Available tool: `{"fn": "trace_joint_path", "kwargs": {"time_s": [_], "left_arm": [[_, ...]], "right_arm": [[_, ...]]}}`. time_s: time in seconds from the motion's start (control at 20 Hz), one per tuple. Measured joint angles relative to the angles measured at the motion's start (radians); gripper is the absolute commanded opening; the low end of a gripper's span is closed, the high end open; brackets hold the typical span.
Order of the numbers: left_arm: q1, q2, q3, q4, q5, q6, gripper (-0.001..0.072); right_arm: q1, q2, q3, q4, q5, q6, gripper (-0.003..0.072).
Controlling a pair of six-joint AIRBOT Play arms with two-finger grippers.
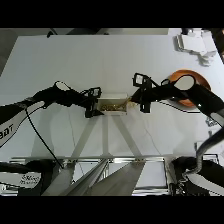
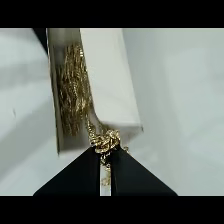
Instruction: Fold the box and place the chain.
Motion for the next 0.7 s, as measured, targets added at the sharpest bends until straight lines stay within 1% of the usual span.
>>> {"fn": "trace_joint_path", "kwargs": {"time_s": [0.25,0.5,0.6,0.7], "left_arm": [[0.0,0.0,0.0,0.0,0.001,0.0,0.0278],[0.0,0.0,0.0,0.0,0.001,-0.001,0.0278],[0.0,0.0,0.0,0.0,0.001,0.0,0.0278],[0.0,0.0,0.0,0.0,0.001,0.0,0.0278]], "right_arm": [[0.0,0.043,0.014,0.305,-0.006,-0.02,0.0014],[0.005,0.051,0.032,0.655,-0.018,-0.139,0.0014],[0.021,0.052,0.049,0.729,-0.031,-0.172,0.0014],[0.043,0.052,0.06,0.757,-0.056,-0.189,0.0014]]}}
